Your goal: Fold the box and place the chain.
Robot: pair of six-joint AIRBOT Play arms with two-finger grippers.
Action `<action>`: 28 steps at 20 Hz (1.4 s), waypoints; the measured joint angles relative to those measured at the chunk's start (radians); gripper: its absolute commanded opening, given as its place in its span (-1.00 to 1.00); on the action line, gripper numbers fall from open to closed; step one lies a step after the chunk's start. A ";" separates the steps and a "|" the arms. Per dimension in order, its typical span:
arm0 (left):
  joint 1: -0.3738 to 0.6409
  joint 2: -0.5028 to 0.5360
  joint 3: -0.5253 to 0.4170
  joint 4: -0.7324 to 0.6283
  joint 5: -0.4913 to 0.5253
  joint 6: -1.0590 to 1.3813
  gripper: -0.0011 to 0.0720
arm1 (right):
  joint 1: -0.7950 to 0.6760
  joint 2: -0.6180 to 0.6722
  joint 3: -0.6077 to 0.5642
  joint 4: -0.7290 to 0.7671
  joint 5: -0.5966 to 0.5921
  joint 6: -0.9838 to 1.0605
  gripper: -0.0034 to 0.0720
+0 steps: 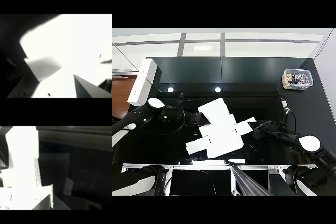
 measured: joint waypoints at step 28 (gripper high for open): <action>-0.262 0.010 0.101 0.019 0.010 0.855 -0.89 | -0.188 0.001 0.252 -0.801 0.322 0.031 0.95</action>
